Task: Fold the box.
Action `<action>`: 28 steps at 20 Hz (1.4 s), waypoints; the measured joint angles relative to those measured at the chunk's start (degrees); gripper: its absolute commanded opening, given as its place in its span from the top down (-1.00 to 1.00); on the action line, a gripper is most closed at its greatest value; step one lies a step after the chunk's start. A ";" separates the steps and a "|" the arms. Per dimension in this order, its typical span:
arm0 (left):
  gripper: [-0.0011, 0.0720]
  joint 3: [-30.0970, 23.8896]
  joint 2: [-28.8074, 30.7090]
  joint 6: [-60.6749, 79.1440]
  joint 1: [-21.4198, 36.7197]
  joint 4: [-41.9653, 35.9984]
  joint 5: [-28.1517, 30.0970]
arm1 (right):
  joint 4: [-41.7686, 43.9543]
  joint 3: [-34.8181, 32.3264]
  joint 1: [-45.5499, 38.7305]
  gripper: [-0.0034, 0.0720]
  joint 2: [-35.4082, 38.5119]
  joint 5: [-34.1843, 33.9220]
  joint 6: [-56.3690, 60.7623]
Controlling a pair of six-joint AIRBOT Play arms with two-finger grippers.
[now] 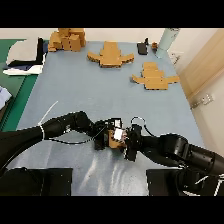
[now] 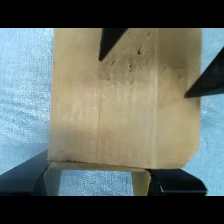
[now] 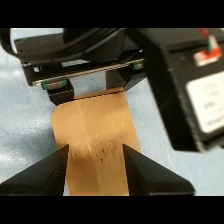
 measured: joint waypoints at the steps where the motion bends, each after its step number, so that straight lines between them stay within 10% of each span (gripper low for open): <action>1: -0.20 0.00 0.00 0.00 0.00 -0.02 0.00 | -1.14 -0.02 0.15 -0.46 -0.81 0.04 -0.13; 23: -0.20 0.00 0.00 -0.02 0.00 -0.02 -0.02 | -13.00 0.11 5.16 -0.52 -4.96 0.87 -0.63; 28: -0.20 0.00 0.00 -0.02 0.00 -0.02 0.00 | -15.54 0.11 5.22 -0.17 -5.35 1.01 -0.63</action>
